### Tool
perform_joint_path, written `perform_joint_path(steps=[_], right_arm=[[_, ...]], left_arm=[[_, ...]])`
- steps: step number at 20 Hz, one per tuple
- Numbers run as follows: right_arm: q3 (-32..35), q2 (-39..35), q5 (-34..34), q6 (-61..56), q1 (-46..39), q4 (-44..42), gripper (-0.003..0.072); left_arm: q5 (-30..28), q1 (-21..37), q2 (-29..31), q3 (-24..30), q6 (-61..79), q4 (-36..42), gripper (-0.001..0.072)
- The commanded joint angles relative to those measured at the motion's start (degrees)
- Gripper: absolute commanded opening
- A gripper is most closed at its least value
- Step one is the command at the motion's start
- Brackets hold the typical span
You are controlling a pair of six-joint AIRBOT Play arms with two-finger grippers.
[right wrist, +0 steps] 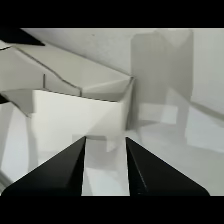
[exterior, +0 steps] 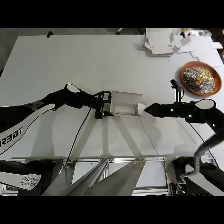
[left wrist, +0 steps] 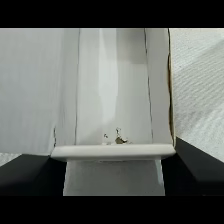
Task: Fold the box and place the chain.
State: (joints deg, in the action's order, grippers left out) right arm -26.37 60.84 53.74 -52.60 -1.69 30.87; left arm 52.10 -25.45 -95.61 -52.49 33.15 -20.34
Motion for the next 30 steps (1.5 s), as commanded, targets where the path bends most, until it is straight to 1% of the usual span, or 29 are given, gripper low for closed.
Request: perform_joint_path(steps=[1,2,3,4,6,7,8,9,12,15,18,21,23,24,26,28,29,30], right_arm=[[0.00,-0.90,0.68,0.20,2.34,-0.50,0.0302],[0.00,-0.90,-0.35,0.17,3.69,-0.50,0.0304],[0.00,-0.87,-1.88,0.09,4.90,-0.48,0.0324],[0.00,-0.87,-3.17,-0.33,5.92,-0.48,0.0371],[-0.15,-0.87,-5.62,-2.16,7.69,0.72,0.0427],[-0.48,-0.87,-7.21,-4.02,8.79,2.67,0.0427],[-1.05,-0.83,-8.44,-6.71,10.01,5.57,0.0429],[-1.90,-0.81,-9.46,-10.10,11.67,9.11,0.0452],[-4.90,-0.09,-11.89,-20.76,17.44,18.14,0.0452],[-9.57,2.89,-12.35,-34.32,23.32,28.76,0.0451],[-13.81,5.99,-10.16,-47.76,27.76,40.68,0.0438],[-17.09,9.25,-7.10,-54.51,30.86,46.38,0.0433],[-19.96,11.26,-5.14,-60.26,32.61,51.65,0.0400],[-21.70,12.68,-3.02,-62.93,33.27,54.12,0.0400],[-24.79,15.23,0.70,-65.75,34.71,57.05,0.0400],[-27.50,17.64,3.17,-68.11,36.28,57.88,0.0394],[-28.59,18.64,3.98,-69.13,37.07,57.88,0.0371],[-29.18,19.19,4.07,-69.44,37.75,57.90,0.0327]], left_arm=[[0.00,0.00,0.00,-0.02,0.00,0.00,0.0209],[0.00,0.00,0.00,-0.02,0.00,0.00,0.0209],[0.00,0.00,-0.02,-0.02,0.00,0.00,0.0209],[0.00,0.00,0.00,-0.02,0.00,0.00,0.0209],[0.00,0.00,0.00,-0.02,0.00,0.00,0.0209],[0.00,0.00,0.00,-0.02,0.00,0.00,0.0209],[0.00,0.00,0.00,-0.02,0.00,0.00,0.0209],[0.00,0.00,0.00,-0.02,0.00,0.00,0.0209],[0.00,0.00,0.00,-0.02,0.00,0.00,0.0209],[0.00,0.00,0.00,-0.02,0.00,0.00,0.0209],[0.00,0.00,0.00,-0.02,0.00,0.00,0.0209],[0.00,0.00,0.00,-0.02,0.00,0.00,0.0209],[0.00,0.00,0.00,-0.02,0.00,0.00,0.0209],[0.00,0.00,0.00,-0.02,0.00,0.00,0.0209],[0.00,0.00,0.00,-0.02,0.00,0.00,0.0209],[0.00,0.00,0.00,-0.02,0.00,0.00,0.0209],[0.00,0.00,0.00,-0.02,0.00,0.00,0.0209],[0.00,0.00,0.00,-0.02,0.00,0.00,0.0209]])
